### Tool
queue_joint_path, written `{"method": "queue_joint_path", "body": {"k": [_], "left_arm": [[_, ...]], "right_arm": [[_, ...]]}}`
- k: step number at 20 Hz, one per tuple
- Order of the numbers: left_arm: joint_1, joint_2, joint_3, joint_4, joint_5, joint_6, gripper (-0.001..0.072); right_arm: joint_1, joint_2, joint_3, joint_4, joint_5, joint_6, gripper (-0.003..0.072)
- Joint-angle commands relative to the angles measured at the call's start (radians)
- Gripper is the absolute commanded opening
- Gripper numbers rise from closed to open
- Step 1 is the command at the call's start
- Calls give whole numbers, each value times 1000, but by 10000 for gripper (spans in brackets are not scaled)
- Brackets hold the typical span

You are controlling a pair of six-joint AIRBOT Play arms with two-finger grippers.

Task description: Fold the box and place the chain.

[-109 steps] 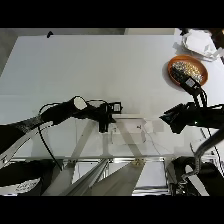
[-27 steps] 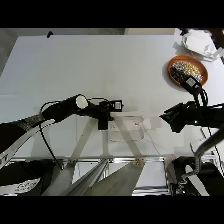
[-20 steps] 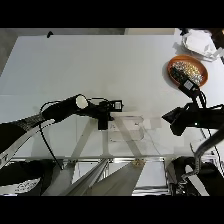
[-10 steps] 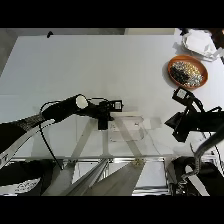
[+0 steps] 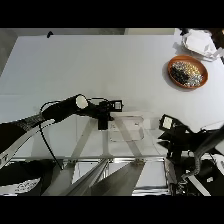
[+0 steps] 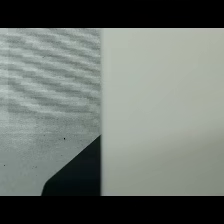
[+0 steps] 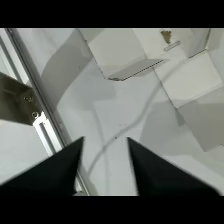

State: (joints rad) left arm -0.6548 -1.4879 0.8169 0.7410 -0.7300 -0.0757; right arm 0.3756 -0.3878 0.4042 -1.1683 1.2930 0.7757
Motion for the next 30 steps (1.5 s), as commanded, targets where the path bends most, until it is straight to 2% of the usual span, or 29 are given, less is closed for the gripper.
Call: {"method": "queue_joint_path", "body": {"k": [1,3,6,9,12,17,22,26,30], "left_arm": [[-1,1,0,-2,-4,0,15],[-2,1,0,-7,-4,0,15],[-2,1,0,-8,-7,0,15],[-2,1,0,-8,-8,0,15],[-2,1,0,-8,-7,0,15],[-2,1,0,-8,-7,0,15],[-2,1,0,-8,-8,0,15],[-2,1,0,-8,-8,0,15],[-2,1,0,-8,-7,0,15]], "right_arm": [[106,13,-89,-77,-172,61,593],[135,12,-90,-111,-233,-52,685],[149,8,-91,-111,-294,-280,697],[149,-23,-113,-110,-381,-399,697],[149,-60,-164,-97,-447,-436,697],[179,-64,-245,18,-546,-540,696],[269,-145,-264,29,-666,-541,696],[286,-217,-263,29,-775,-538,696],[244,-217,-257,63,-779,-539,696]]}}
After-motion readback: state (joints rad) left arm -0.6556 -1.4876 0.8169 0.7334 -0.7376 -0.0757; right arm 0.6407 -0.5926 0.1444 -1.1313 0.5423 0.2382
